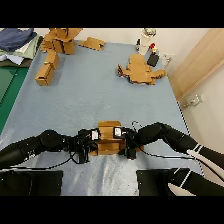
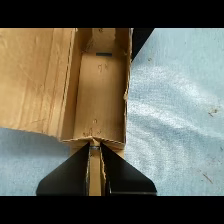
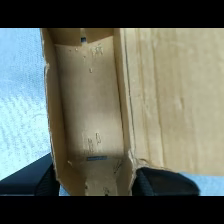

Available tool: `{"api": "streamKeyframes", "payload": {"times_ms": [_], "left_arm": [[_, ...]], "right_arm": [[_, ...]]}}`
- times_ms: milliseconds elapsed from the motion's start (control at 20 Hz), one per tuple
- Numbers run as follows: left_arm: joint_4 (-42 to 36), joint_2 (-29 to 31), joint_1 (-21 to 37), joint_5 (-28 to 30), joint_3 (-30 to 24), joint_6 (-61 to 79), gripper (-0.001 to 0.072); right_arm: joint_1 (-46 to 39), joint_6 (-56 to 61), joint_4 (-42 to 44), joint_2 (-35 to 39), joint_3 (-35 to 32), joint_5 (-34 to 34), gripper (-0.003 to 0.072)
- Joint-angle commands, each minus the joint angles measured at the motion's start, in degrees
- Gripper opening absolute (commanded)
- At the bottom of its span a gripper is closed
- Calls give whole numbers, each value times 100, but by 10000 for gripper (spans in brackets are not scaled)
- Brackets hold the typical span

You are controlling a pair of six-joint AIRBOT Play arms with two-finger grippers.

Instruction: Fold the box.

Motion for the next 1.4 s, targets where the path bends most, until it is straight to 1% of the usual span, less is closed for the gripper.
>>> {"api": "streamKeyframes", "payload": {"times_ms": [0,200,250,300,350,850,950,1000,1050,1100,1150,1200,1250,1300,1350], "left_arm": [[-98,-9,-20,68,7,46,105],[-258,-9,-26,140,11,212,106],[-354,-9,-72,175,11,317,151],[-452,-9,-153,188,11,474,354],[-496,-9,-214,186,11,540,490],[-520,-142,-269,197,11,538,488],[-518,-142,-269,334,11,535,487],[-483,-140,-269,428,11,529,458],[-332,-136,-258,531,11,468,244],[-166,-136,-256,651,11,455,49],[-33,-125,-256,802,11,256,14],[140,-90,-256,896,11,-42,14],[507,-4,-254,874,11,-396,14],[1014,105,-251,796,9,-809,14],[1696,260,-210,595,11,-1423,14]], "right_arm": [[4,2,2,4,2,0,500],[2,2,2,2,2,2,500],[4,2,2,4,2,0,500],[4,2,2,4,2,0,500],[4,2,2,4,2,2,500],[4,2,2,4,2,2,500],[4,2,2,4,2,2,500],[4,2,2,4,2,2,500],[4,2,2,4,2,0,500],[4,2,2,4,2,2,500],[4,2,2,4,2,2,500],[4,2,2,4,2,2,500],[4,2,2,2,2,2,500],[4,2,2,4,0,2,500],[4,2,2,4,2,0,501]]}}
